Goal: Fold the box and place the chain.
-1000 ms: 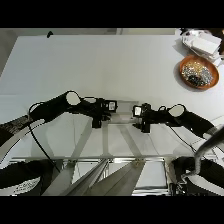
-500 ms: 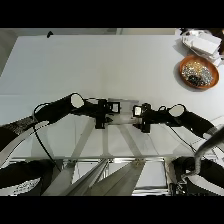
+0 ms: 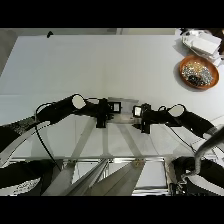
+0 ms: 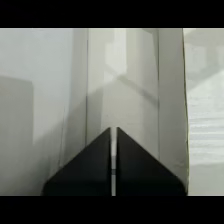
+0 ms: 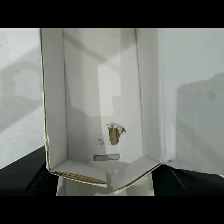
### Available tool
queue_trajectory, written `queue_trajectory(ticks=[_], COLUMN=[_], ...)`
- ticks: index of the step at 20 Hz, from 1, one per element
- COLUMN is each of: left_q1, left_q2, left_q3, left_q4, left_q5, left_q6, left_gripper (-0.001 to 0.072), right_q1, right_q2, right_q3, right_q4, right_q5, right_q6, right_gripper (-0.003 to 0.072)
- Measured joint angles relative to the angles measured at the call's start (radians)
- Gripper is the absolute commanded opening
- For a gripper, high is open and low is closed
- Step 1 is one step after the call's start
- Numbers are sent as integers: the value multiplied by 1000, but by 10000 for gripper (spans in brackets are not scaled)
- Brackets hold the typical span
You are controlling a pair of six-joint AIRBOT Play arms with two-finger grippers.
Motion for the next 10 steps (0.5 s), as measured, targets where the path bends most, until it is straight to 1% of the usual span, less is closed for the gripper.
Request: queue_trajectory(ticks=[5,10], left_q1=[53,164], left_q2=[69,214], left_q3=[-11,-52], left_q4=[19,25], left_q5=[-129,-188], left_q6=[-85,-217], left_gripper=[2,2], right_q1=[0,0], right_q2=[0,0], right_q3=[0,0], right_q4=[-1,-1], right_q5=[-3,-10], right_q6=[-2,1], right_gripper=[511,511])
